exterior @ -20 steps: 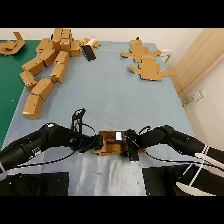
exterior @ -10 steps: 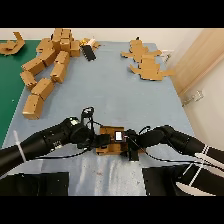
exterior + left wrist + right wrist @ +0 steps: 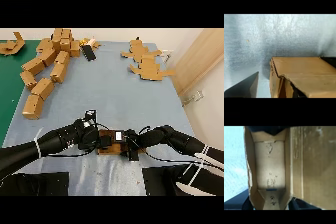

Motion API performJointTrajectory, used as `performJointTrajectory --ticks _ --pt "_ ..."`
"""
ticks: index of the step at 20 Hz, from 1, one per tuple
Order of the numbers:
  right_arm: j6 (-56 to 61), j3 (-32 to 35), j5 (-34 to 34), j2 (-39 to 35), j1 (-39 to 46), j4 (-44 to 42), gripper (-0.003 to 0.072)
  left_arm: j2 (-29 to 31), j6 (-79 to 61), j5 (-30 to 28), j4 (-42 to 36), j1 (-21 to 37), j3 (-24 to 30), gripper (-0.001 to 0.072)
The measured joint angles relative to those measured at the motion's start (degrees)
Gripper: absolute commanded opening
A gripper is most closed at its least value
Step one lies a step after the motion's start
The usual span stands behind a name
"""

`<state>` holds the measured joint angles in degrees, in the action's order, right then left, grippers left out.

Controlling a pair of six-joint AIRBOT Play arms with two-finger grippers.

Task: Fold the box.

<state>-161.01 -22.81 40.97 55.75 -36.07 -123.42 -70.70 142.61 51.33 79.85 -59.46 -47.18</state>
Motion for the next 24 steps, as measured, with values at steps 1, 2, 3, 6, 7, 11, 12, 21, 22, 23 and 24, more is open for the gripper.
performJointTrajectory --ticks 1,2,3,6,7,11,12,21,22,23,24 --pt "0.0 0.0 0.0 0.0 0.0 0.0 0.0464 -0.1 0.4 -0.4 -0.1 -0.1 0.0 0.0480" --pt "0.0 0.0 0.0 0.0 0.0 0.0 0.0464 -0.2 0.7 -0.8 0.0 -0.2 -0.1 0.0480" --pt "0.0 0.0 0.0 0.0 0.0 0.0 0.0464 -0.3 1.1 -0.9 0.2 -0.2 -0.1 0.0480" --pt "0.0 0.0 0.0 0.0 0.0 0.0 0.0464 -1.4 1.6 -0.8 0.5 -0.2 -0.6 0.0480" --pt "0.0 0.0 0.0 0.0 0.0 0.0 0.0464 -2.0 1.0 -0.5 0.7 -0.3 -1.0 0.0480" --pt "0.0 0.0 0.0 0.0 0.0 0.0 0.0464 -4.7 -4.0 0.5 0.9 -1.4 -3.8 0.0481" --pt "0.0 0.0 0.0 0.0 0.0 0.0 0.0464 -5.1 -4.7 0.5 1.0 -1.5 -4.2 0.0481" --pt "0.3 0.0 0.2 0.0 0.0 0.0 0.0464 -6.4 -6.8 3.7 1.8 -1.9 -5.3 0.0013" --pt "0.2 0.0 0.2 0.0 0.0 0.0 0.0464 -6.4 -6.8 3.8 1.7 -1.9 -5.3 0.0013" --pt "0.2 0.0 0.2 0.0 0.0 0.0 0.0464 -6.4 -6.8 3.9 1.5 -2.0 -5.3 0.0013" --pt "0.2 0.0 0.2 0.0 0.0 0.0 0.0464 -6.4 -6.8 4.0 1.4 -2.0 -5.3 0.0013"
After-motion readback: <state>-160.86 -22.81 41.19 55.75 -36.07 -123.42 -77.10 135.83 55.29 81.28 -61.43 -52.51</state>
